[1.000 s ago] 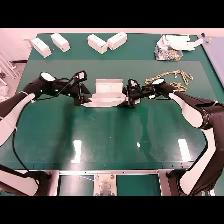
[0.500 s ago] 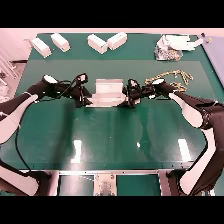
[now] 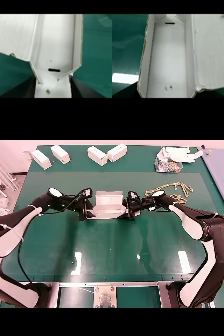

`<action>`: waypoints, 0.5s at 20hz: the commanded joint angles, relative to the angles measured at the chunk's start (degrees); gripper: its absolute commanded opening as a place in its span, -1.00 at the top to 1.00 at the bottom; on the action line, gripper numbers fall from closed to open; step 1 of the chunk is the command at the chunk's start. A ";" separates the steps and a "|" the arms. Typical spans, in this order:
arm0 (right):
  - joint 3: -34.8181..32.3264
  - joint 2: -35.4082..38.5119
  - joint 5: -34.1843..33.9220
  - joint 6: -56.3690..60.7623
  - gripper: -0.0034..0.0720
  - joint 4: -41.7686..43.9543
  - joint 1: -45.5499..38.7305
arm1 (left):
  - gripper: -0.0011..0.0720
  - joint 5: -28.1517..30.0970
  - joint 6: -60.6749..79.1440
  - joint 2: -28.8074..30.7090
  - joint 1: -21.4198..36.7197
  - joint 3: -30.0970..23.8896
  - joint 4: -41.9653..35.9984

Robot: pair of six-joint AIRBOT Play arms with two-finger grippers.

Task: Fold the box and place the chain.

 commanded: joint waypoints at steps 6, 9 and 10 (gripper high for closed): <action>0.02 0.02 0.00 0.00 -0.64 0.00 0.04 | 0.07 1.86 0.59 -0.02 -0.39 -0.02 -2.43; 0.02 0.02 0.02 0.00 -0.64 0.00 0.04 | 0.31 1.46 0.63 -0.02 -1.11 -0.02 -3.45; 0.02 0.02 0.00 0.00 -0.64 0.02 0.04 | 0.32 1.33 0.63 -0.02 -1.53 -0.02 -3.61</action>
